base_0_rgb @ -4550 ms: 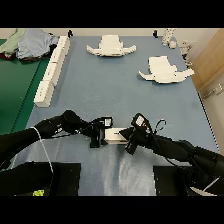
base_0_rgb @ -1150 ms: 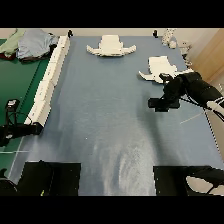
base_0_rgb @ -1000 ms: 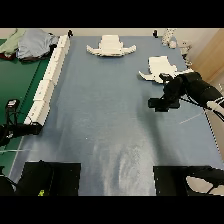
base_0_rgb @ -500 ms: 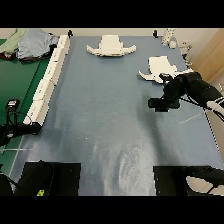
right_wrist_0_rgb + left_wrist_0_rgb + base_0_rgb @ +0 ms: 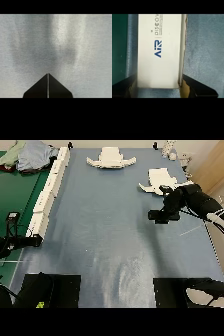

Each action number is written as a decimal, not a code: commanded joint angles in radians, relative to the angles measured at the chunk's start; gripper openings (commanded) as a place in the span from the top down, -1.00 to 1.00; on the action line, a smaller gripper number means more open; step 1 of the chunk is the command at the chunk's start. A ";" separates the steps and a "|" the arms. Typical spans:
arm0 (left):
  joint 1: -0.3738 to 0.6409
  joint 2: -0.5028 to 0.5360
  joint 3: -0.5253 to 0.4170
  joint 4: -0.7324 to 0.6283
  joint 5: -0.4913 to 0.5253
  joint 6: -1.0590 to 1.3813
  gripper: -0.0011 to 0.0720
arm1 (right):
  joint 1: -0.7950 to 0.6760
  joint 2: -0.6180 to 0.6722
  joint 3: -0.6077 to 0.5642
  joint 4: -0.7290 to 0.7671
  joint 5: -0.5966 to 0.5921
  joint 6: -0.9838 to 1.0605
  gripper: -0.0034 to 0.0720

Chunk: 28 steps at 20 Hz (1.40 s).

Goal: Fold the box.

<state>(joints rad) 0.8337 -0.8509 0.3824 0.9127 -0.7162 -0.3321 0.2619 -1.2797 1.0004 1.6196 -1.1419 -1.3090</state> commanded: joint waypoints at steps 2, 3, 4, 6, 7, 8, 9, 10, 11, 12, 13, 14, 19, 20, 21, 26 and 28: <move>0.002 -0.002 0.000 0.002 -0.002 0.002 -0.88 | 0.000 -0.001 0.001 0.000 0.000 0.000 0.87; 0.002 0.000 0.002 0.010 -0.008 0.000 -0.93 | 0.000 -0.001 0.000 0.000 0.000 0.000 0.87; 0.002 0.005 0.005 0.019 -0.020 -0.001 -0.93 | 0.000 -0.001 0.000 0.000 0.000 0.000 0.87; 0.002 0.029 0.011 0.040 -0.031 -0.002 -0.93 | 0.000 -0.001 0.000 0.000 0.000 0.000 0.87; 0.002 0.045 0.019 0.065 -0.045 -0.003 -0.93 | 0.000 -0.001 0.001 0.000 0.000 0.000 0.87; 0.003 0.066 0.032 0.104 -0.070 -0.029 -0.93 | 0.000 -0.001 0.001 0.000 0.000 0.000 0.87; 0.003 0.088 0.047 0.142 -0.098 -0.066 -0.93 | 0.000 -0.001 0.000 0.000 0.000 0.000 0.87; 0.003 0.112 0.062 0.169 -0.132 -0.090 -0.93 | 0.000 -0.001 0.000 0.000 0.000 0.000 0.87; 0.003 0.139 0.079 0.185 -0.161 -0.102 -0.93 | 0.000 -0.001 0.001 0.000 0.000 0.000 0.87; 0.003 0.167 0.098 0.186 -0.185 -0.116 -0.93 | 0.000 -0.001 0.000 0.000 0.000 0.000 0.87; 0.003 0.196 0.116 0.185 -0.211 -0.137 -0.93 | 0.000 -0.001 0.001 0.000 0.000 0.000 0.87; 0.003 0.227 0.135 0.184 -0.240 -0.141 -0.93 | 0.000 -0.001 0.000 0.000 0.000 0.000 0.87; 0.001 0.406 0.227 0.065 -0.371 -0.219 -0.92 | 0.000 -0.001 0.000 0.000 0.000 0.000 0.87; -0.004 0.436 0.239 -0.011 -0.376 -0.219 -0.68 | 0.000 -0.001 0.000 0.000 0.000 0.000 0.87; -0.023 0.452 0.253 -0.069 -0.394 -0.219 0.02 | 0.000 -0.001 0.000 0.000 0.000 0.000 0.87; -0.273 0.351 0.371 -0.097 -0.424 -0.326 0.94 | 0.000 -0.001 0.000 0.000 0.000 0.000 0.87; -0.413 0.251 0.447 -0.097 -0.425 -0.390 0.94 | 0.000 -0.001 0.000 0.000 0.000 0.000 0.87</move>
<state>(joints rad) 0.5766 -0.5133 0.7452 0.8436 -1.1252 -0.6334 0.2619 -1.2797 1.0004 1.6196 -1.1423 -1.3090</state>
